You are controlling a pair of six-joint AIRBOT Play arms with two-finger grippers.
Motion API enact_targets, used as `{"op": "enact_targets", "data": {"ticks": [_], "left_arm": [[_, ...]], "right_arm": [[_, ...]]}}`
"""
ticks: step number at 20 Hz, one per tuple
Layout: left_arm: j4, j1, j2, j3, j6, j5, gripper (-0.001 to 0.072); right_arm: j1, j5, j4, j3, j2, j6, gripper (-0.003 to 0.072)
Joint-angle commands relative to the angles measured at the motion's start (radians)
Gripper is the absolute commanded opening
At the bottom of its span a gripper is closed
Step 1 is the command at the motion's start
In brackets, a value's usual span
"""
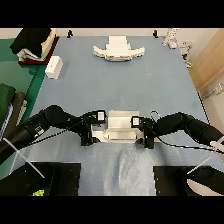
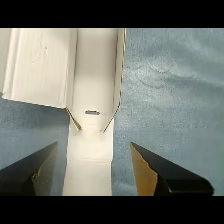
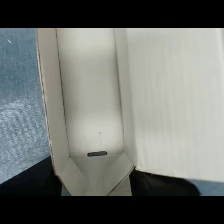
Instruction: Fold the box.
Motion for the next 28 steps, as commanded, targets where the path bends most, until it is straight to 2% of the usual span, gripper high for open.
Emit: {"op": "enact_targets", "data": {"ticks": [1, 4, 5, 6, 9, 10, 11, 14, 21, 22, 23, 24, 28], "left_arm": [[-0.091, 0.004, -0.085, -0.014, 0.143, 0.062, 0.0694], [-0.172, -0.008, -0.132, -0.014, 0.211, 0.067, 0.0677], [-0.175, -0.02, -0.144, -0.014, 0.213, 0.071, 0.0486], [-0.176, -0.028, -0.157, -0.014, 0.232, 0.073, 0.0353], [-0.195, -0.049, -0.19, -0.014, 0.256, 0.121, 0.0339], [-0.195, -0.056, -0.197, -0.014, 0.257, 0.146, 0.0191], [-0.194, -0.063, -0.2, -0.014, 0.261, 0.16, 0.0106], [-0.198, -0.088, -0.208, -0.014, 0.265, 0.204, 0.0105], [-0.286, -0.121, -0.24, -0.014, 0.285, 0.204, 0.0107], [-0.294, -0.121, -0.241, -0.014, 0.285, 0.203, 0.0202], [-0.296, -0.121, -0.243, -0.014, 0.285, 0.203, 0.0375], [-0.294, -0.121, -0.245, -0.014, 0.282, 0.203, 0.0429], [-0.294, -0.121, -0.247, -0.014, 0.282, 0.204, 0.043]], "right_arm": [[0.0, 0.0, 0.0, 0.0, 0.0, 0.0, 0.0512], [0.0, 0.0, 0.0, 0.0, 0.0, 0.0, 0.0512], [0.0, 0.0, 0.0, 0.0, 0.0, 0.0, 0.0512], [0.0, 0.0, 0.0, 0.0, 0.0, 0.0, 0.0512], [0.0, 0.0, 0.0, 0.0, 0.0, 0.0, 0.0511], [0.0, 0.0, 0.0, 0.0, 0.0, 0.0, 0.0512], [0.0, 0.0, 0.0, 0.0, 0.0, 0.0, 0.0512], [0.0, 0.0, 0.0, 0.0, 0.0, 0.0, 0.0512], [0.0, 0.0, 0.0, 0.0, 0.0, 0.0, 0.0512], [0.0, 0.0, 0.0, 0.0, 0.0, 0.0, 0.0512], [0.0, 0.0, 0.0, 0.0, 0.0, 0.0, 0.0512], [0.0, 0.0, 0.0, 0.0, 0.0, 0.0, 0.0512], [0.0, 0.0, 0.0, 0.0, 0.0, 0.0, 0.0512]]}}
